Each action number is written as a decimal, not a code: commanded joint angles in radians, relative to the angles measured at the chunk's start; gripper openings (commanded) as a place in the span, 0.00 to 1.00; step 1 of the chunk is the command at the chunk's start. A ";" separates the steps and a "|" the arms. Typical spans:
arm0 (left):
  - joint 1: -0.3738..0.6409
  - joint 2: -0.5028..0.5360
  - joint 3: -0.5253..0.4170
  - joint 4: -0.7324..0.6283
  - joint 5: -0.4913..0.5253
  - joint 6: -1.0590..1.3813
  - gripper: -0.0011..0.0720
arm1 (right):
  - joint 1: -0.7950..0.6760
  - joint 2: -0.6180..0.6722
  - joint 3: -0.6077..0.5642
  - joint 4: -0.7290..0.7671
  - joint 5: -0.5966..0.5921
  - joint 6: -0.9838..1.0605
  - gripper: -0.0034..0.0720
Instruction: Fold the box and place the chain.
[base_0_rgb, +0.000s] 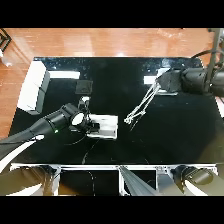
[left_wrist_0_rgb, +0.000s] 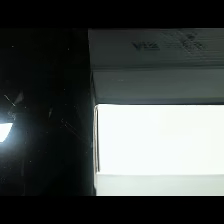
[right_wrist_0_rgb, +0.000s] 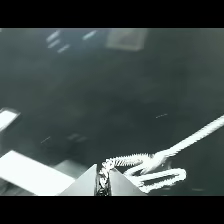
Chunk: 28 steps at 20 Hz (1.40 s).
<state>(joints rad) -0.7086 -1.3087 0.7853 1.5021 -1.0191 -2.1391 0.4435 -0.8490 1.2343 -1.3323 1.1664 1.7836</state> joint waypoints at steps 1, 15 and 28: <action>0.000 0.000 0.000 0.001 0.001 0.000 0.05 | 0.126 0.015 0.000 0.072 0.025 0.003 0.08; 0.000 0.000 0.000 0.000 0.002 0.000 0.05 | 0.339 -0.042 0.000 0.265 -0.192 -0.034 0.08; 0.000 0.000 0.000 0.000 0.002 0.000 0.05 | 0.335 -0.052 -0.001 0.359 -0.347 -0.092 0.08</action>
<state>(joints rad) -0.7086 -1.3087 0.7853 1.5024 -1.0176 -2.1391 0.7784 -0.8944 1.2339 -0.9821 0.8547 1.7107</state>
